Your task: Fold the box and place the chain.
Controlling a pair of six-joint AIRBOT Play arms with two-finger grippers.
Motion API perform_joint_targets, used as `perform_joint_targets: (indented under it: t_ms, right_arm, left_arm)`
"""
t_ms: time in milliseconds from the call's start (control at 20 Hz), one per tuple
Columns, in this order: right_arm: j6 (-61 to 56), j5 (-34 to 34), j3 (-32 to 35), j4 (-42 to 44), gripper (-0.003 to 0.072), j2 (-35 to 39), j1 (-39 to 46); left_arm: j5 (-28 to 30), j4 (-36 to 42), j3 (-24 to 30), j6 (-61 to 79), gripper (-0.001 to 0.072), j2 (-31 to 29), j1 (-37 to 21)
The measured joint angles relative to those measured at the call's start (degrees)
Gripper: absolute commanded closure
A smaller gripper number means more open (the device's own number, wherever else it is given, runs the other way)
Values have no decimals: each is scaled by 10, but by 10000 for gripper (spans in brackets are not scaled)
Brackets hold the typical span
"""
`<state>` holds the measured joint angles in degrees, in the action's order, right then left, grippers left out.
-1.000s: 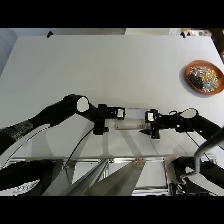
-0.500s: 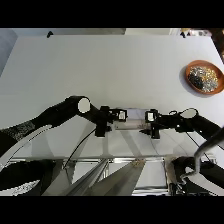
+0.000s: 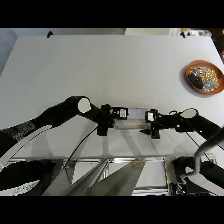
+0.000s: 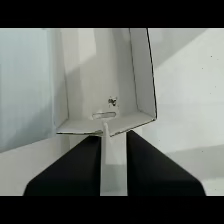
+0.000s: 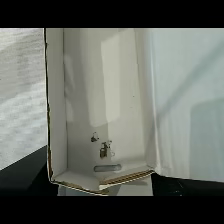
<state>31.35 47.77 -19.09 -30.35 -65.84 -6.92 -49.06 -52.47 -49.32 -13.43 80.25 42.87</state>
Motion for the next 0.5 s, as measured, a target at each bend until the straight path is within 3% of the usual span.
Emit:
perform_joint_targets:
  t_ms: [500]
  right_arm:
    - [0, 0, 0, 0, 280, 0, 0]
  left_arm:
    - [55, 34, 0, 0, 552, 0, 21]
